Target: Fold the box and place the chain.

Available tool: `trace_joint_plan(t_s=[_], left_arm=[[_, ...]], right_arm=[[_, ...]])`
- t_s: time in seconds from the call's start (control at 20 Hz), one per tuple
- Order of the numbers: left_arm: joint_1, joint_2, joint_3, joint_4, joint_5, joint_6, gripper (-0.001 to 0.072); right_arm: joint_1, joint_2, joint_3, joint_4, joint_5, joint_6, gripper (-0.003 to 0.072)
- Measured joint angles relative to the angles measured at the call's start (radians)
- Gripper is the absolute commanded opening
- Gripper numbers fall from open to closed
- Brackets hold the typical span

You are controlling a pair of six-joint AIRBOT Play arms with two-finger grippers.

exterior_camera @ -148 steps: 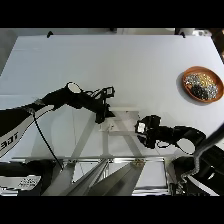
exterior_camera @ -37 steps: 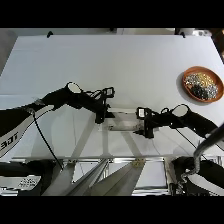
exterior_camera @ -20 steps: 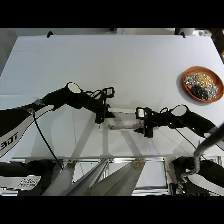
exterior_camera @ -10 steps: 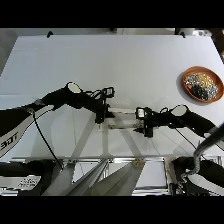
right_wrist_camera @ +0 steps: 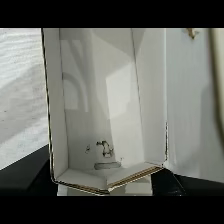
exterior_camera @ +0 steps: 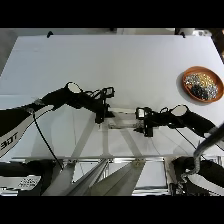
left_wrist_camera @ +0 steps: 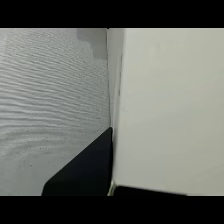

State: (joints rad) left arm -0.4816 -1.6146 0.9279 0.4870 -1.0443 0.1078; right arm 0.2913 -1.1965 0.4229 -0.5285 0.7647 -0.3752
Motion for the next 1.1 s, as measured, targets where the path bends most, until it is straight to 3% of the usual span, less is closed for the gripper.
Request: trace_joint_plan(t_s=[0.35,0.45,1.1], left_arm=[[0.0,0.0,0.0,0.0,0.0,0.0,0.0013],[0.0,0.0,0.0,0.0,0.001,0.0,0.0013],[0.0,0.0,0.0,0.0,0.0,0.0,0.0013]], right_arm=[[0.0,0.0,0.0,0.008,0.0,-0.017,0.0487],[-0.001,0.0,0.0,0.01,-0.002,-0.019,0.0709],[-0.064,0.0,0.0,0.082,0.055,-0.146,0.0695]])
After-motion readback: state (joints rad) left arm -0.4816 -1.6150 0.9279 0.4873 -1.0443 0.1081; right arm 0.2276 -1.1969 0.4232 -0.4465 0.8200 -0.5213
